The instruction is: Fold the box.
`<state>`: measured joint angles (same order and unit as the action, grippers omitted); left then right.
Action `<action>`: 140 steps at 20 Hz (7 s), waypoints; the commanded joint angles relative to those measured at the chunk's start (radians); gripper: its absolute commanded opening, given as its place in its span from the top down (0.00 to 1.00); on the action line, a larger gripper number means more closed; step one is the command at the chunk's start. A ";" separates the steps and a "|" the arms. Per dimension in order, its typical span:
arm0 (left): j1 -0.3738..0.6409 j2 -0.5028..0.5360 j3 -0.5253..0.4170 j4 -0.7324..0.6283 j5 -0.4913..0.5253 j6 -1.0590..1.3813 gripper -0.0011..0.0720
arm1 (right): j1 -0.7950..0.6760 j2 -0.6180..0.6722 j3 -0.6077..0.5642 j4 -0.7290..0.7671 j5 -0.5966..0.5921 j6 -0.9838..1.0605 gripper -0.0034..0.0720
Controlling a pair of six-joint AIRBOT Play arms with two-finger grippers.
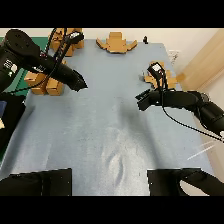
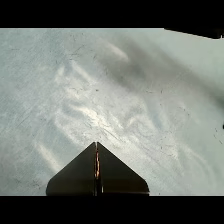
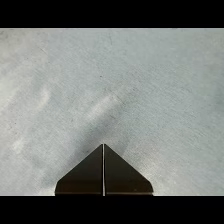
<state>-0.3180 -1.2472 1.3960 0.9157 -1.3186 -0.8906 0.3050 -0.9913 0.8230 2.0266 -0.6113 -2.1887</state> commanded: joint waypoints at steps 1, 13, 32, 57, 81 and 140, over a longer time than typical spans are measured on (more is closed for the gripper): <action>0.000 0.001 0.000 0.000 0.000 0.000 0.96 | 0.000 -0.001 0.000 0.000 0.000 0.000 0.95; 0.000 0.001 0.000 0.001 0.034 0.019 0.96 | 0.000 0.002 0.011 0.129 -0.016 0.182 0.95; 0.002 -0.005 -0.001 0.000 0.232 -0.053 0.96 | -0.731 -0.462 0.838 -0.099 -0.411 0.554 0.30; 0.000 -0.005 -0.001 0.006 0.237 -0.050 0.96 | -0.745 -1.178 1.272 0.031 -0.159 0.360 0.95; 0.266 -0.096 -0.486 -0.407 0.266 0.389 0.45 | 0.158 0.089 -0.425 0.377 0.629 0.408 0.96; 0.145 -0.641 -0.106 -0.683 0.045 0.517 0.80 | 0.202 0.095 -0.420 0.082 0.611 0.400 0.95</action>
<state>-0.1726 -1.8885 1.2896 0.2317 -1.2770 -0.3771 0.5056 -0.8970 0.4030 2.1082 -0.0002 -1.7885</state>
